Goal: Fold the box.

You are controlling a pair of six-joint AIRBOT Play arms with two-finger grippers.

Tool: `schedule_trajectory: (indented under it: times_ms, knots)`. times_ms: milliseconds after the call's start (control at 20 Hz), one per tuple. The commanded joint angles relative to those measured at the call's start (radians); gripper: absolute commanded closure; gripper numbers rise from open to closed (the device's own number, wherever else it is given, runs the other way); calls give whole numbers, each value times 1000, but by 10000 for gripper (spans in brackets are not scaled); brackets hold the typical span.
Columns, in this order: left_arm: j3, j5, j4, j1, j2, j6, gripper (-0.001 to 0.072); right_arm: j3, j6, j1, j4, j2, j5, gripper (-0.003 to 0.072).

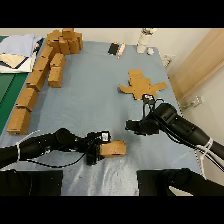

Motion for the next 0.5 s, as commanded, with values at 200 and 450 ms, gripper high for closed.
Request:
schedule_trajectory:
  times_ms: [200, 450]
  knots:
    - [7, 102, -60, 4, 24, -77, 257, 21, -53, -42, 23, -78, 85, 682]
    - [7, 349, -60, 151, 73, -274, 257, 21, -53, -42, -19, -78, 85, 682]
